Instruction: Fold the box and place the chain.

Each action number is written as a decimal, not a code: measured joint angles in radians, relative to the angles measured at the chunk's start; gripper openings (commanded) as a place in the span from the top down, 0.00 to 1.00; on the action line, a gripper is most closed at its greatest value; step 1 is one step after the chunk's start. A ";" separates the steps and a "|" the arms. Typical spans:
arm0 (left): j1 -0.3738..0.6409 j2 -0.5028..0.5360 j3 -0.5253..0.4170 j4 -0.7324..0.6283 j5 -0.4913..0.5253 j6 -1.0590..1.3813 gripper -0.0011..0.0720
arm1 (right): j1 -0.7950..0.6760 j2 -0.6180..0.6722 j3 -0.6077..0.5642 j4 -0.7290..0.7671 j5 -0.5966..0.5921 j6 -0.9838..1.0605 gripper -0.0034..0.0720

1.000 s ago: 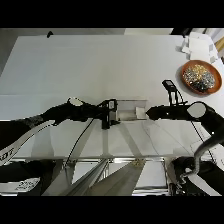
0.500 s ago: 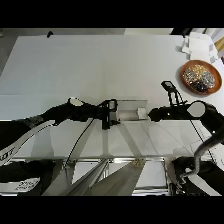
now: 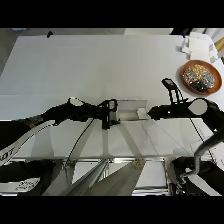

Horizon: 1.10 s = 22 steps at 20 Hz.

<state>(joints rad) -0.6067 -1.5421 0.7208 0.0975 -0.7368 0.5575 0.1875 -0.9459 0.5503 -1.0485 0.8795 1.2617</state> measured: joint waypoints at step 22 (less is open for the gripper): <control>0.000 0.000 0.000 0.000 0.000 0.000 0.94 | 0.203 -0.145 0.088 -0.158 -0.028 0.236 0.48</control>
<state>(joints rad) -0.6067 -1.5421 0.7204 0.0975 -0.7364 0.5571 0.3904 -1.0908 0.6380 -1.2068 0.8516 1.4975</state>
